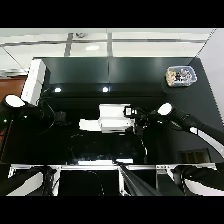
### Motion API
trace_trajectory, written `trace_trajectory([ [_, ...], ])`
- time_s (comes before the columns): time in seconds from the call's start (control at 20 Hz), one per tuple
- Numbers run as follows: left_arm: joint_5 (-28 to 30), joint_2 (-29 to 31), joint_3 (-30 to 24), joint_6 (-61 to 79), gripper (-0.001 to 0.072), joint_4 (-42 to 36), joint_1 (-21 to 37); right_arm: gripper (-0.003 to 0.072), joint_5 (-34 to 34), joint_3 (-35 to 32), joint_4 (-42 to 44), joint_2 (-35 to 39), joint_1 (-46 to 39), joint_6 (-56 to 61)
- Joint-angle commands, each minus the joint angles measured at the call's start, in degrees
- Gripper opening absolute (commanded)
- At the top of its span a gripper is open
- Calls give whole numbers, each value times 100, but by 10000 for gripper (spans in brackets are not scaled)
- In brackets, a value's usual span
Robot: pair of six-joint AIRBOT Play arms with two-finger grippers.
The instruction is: Fold the box and place the chain.
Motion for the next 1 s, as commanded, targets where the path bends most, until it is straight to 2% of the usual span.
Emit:
trace_trajectory([
  [0.0,-291,-560,-254,-313,25,-660,319,95,4,0,0,0,4,0],
  [0.3,568,-1322,-205,-280,25,-1331,-833,95,4,0,0,0,4,0],
  [0.45,417,-1392,-39,463,25,-1613,-1193,95,4,0,0,0,4,0],
  [0.65,98,-1392,181,798,27,-2157,-1215,95,4,0,0,0,4,0],
  [0.7,83,-1392,251,800,81,-2155,-1226,95,4,0,0,0,4,0],
  [0.8,-33,-1392,393,800,562,-2155,-1266,95,4,0,0,0,4,0],
  [0.85,-68,-1392,466,798,646,-2153,-1300,95,4,0,0,0,4,0],
  [0.95,-11,-1392,553,780,645,-2138,-1425,95,4,0,0,0,4,0],
])
